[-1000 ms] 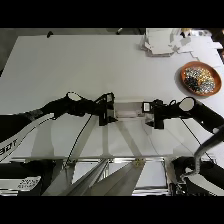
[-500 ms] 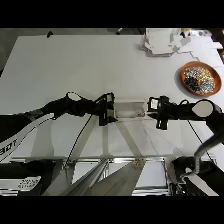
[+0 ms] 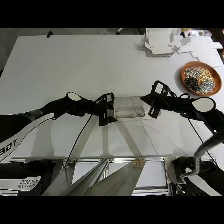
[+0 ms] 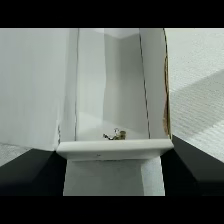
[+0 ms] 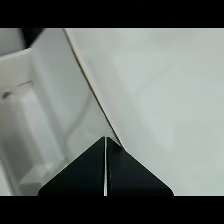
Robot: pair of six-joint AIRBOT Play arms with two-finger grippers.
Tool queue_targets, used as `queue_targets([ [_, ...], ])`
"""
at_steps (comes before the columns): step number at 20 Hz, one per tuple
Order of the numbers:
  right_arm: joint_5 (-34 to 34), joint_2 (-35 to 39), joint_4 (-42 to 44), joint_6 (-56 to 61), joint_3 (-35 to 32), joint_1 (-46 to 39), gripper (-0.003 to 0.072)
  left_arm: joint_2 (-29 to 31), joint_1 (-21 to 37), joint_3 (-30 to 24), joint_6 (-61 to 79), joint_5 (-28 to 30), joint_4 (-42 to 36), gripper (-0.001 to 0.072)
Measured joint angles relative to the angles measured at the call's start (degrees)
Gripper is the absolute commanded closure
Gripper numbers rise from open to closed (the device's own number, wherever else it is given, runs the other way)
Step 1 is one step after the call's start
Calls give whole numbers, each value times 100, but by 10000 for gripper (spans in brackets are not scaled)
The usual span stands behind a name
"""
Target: Fold the box and place the chain.
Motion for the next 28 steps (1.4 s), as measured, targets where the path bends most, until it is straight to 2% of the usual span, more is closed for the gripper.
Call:
queue_targets([
  [6,-466,-922,317,-50,0,2,674,0,-2,0,0,0,2,559],
  [10,-531,-1163,245,-61,0,2,674,0,0,0,0,-2,0,559],
  [14,-433,-933,-262,101,0,0,674,0,0,0,2,-4,0,559],
  [21,151,70,-2168,892,0,0,665,0,0,0,2,0,0,559],
  [22,221,103,-2444,922,0,0,533,0,0,0,2,0,0,559],
  [23,282,111,-2708,946,0,0,356,0,0,0,2,2,-2,559],
  [25,339,44,-2977,942,0,0,353,0,0,0,2,0,0,559],
  [27,389,-120,-2968,756,0,-2,461,0,0,0,2,0,0,559],
  [28,439,-214,-2914,608,0,0,472,0,0,0,2,0,0,559],
])
